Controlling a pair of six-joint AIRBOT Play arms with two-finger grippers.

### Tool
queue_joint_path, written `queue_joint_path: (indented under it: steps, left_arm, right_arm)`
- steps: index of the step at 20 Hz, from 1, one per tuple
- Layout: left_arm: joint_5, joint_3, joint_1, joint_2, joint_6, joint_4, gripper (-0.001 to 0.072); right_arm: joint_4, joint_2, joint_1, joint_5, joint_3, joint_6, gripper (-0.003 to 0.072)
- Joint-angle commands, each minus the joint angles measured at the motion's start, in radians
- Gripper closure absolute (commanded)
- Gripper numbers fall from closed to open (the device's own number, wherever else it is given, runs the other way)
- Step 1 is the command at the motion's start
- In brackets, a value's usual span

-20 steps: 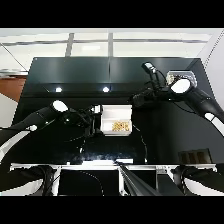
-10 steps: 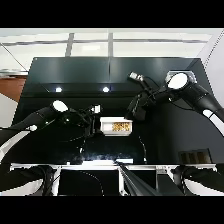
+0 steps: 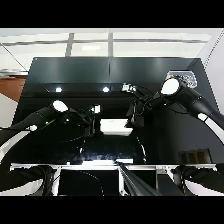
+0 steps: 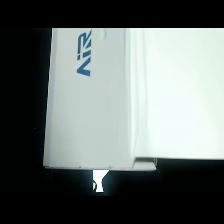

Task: Fold the box and place the chain.

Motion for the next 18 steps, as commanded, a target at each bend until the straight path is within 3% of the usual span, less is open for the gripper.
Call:
queue_joint_path:
  steps: [1,9,10,11,12,17,18]
  left_arm:
    - [0.001,0.0,0.0,-0.001,0.0,0.0,0.0296]
    - [0.001,0.0,0.0,-0.001,0.0,0.0,0.0296]
    - [0.001,0.0,0.0,-0.001,0.0,0.0,0.0296]
    - [0.001,0.0,0.0,-0.001,0.0,0.0,0.0296]
    - [0.001,0.0,0.0,-0.001,0.0,0.0,0.0296]
    - [0.001,0.0,0.0,-0.001,0.0,0.0,0.0296]
    - [0.001,0.0,0.0,-0.001,0.0,0.0,0.0296]
  right_arm:
    - [-0.035,0.0,0.03,-0.009,-0.002,-0.005,-0.0013]
    - [-0.13,0.0,0.072,-0.11,-0.002,0.032,-0.0012]
    - [-0.131,0.0,0.071,-0.113,-0.002,0.032,0.0006]
    - [-0.13,0.0,0.071,-0.113,-0.001,0.032,0.0127]
    - [-0.13,0.0,0.071,-0.11,-0.001,0.032,0.0159]
    - [-0.114,0.002,0.072,-0.105,0.0,0.031,0.0161]
    - [-0.101,0.002,0.072,-0.102,0.0,0.031,0.0189]
